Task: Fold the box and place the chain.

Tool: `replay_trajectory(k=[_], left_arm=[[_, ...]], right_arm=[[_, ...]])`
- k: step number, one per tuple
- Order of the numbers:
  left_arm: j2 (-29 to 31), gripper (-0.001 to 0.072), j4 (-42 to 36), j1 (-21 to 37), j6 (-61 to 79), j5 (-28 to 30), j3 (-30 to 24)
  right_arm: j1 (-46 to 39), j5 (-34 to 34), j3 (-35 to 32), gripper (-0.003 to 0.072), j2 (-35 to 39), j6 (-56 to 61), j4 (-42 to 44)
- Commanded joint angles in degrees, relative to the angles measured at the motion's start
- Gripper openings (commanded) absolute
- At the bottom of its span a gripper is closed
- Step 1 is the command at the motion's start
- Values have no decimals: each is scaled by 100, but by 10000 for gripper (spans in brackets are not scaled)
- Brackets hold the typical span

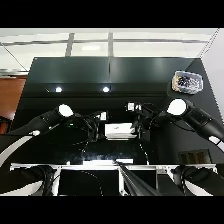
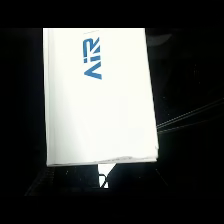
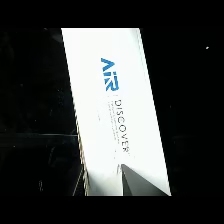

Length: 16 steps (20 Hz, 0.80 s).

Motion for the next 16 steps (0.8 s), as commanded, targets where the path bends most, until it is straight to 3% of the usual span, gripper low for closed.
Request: replay_trajectory(k=[1, 8, 14, 15, 16], left_arm=[[-2, 336, 0, 0, 4, 0, 4], [-2, 336, 0, 0, 4, 0, 4], [-2, 337, 0, 0, 4, 0, 4], [-2, 336, 0, 0, 4, 0, 4], [-2, 337, 0, 0, 4, 0, 4]], right_arm=[[2, -17, -72, 292, 2, 17, 0], [-4, 116, -44, 291, 37, 214, 4], [-313, 778, 76, 290, 345, 1613, 162], [-479, 935, 74, 264, 369, 1980, 278], [-667, 1082, 59, 44, 369, 2422, 455]])
